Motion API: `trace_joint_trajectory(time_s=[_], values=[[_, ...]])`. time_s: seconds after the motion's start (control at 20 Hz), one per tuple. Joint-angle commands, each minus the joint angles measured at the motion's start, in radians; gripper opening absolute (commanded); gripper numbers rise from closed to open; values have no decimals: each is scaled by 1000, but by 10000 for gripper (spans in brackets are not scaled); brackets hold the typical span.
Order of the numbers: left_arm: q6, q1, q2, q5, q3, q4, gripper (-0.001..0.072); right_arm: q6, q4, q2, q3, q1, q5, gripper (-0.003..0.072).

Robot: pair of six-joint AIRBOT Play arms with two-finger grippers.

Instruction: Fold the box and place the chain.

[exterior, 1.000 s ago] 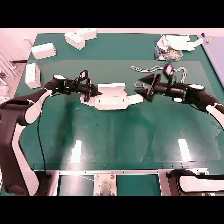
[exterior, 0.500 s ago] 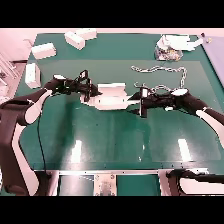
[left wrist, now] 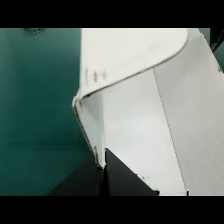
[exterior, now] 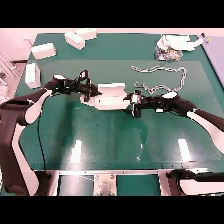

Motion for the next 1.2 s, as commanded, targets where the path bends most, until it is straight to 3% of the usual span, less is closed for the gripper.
trace_joint_trajectory(time_s=[0.0,0.35,0.55,1.15], values=[[0,0,0,0,1,0,21,-61,86,-15,1,6,-65,641],[0,0,0,0,1,0,21,-218,306,-15,1,-34,-77,642],[0,0,0,0,1,0,20,-195,308,-57,25,-86,89,643],[0,0,0,0,1,0,21,-41,177,-200,200,-139,198,642]])
